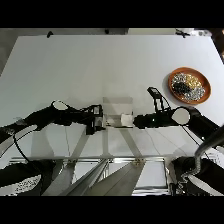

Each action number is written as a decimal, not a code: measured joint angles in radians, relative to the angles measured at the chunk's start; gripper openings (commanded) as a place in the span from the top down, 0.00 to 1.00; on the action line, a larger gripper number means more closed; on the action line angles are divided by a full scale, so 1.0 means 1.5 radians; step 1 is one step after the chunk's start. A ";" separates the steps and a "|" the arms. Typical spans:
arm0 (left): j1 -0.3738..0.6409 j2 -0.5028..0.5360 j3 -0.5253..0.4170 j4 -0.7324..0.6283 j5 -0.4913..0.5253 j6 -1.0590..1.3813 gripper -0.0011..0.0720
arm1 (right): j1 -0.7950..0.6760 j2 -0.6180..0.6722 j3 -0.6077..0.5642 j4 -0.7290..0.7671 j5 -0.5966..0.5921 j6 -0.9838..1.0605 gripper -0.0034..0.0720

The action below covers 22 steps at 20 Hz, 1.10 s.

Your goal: Fold the box and place the chain.

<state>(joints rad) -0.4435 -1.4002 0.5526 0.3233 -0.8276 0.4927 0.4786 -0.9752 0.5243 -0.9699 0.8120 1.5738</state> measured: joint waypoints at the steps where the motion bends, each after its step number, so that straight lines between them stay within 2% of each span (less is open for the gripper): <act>1: 0.000 0.000 0.000 0.000 0.000 0.000 0.62 | 0.000 0.000 0.001 -0.003 0.001 -0.001 0.59; 13: 0.000 0.000 0.000 -0.002 0.002 -0.001 0.62 | -0.013 0.000 0.003 -0.050 0.012 0.016 0.59; 18: 0.000 0.000 0.000 -0.001 0.001 -0.001 0.62 | -0.017 0.000 0.029 -0.056 0.018 0.018 0.59; 20: 0.000 0.000 0.000 -0.001 0.001 0.000 0.62 | -0.017 0.000 0.040 -0.056 0.026 0.018 0.52; 22: 0.000 0.000 0.000 -0.001 0.001 0.000 0.62 | -0.017 -0.002 0.045 -0.053 0.042 0.018 0.50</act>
<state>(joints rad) -0.4438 -1.4002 0.5526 0.3218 -0.8261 0.4927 0.4534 -0.9775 0.5922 -1.0489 0.8757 1.6005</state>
